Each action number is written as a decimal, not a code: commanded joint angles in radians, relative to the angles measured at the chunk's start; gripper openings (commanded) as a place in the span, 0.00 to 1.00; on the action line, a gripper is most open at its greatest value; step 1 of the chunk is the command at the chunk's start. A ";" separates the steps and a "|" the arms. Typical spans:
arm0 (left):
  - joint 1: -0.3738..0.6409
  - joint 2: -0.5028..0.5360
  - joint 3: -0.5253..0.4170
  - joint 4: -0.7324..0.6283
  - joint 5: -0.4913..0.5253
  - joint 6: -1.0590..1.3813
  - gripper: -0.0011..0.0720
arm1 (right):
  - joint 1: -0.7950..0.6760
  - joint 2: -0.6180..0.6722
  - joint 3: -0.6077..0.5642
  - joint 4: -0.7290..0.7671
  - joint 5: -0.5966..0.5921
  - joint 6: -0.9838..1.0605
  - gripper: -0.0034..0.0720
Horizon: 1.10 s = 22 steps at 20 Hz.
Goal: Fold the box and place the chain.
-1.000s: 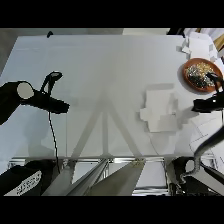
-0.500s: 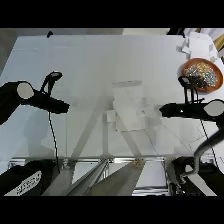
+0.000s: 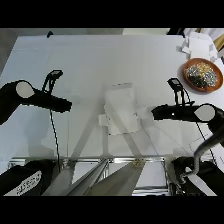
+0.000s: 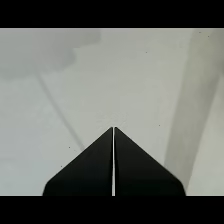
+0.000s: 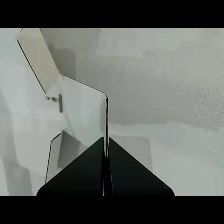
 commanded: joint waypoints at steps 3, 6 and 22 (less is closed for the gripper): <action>0.000 -0.040 0.000 -0.484 0.012 0.483 0.40 | 0.009 0.001 0.000 0.002 -0.010 0.003 0.05; -0.004 -0.143 0.006 -0.828 -0.003 0.701 0.50 | 0.009 0.001 0.000 0.002 -0.010 0.003 0.05; -0.170 -0.561 0.194 -0.866 -0.034 0.874 0.65 | 0.009 0.001 0.000 0.002 -0.022 0.002 0.06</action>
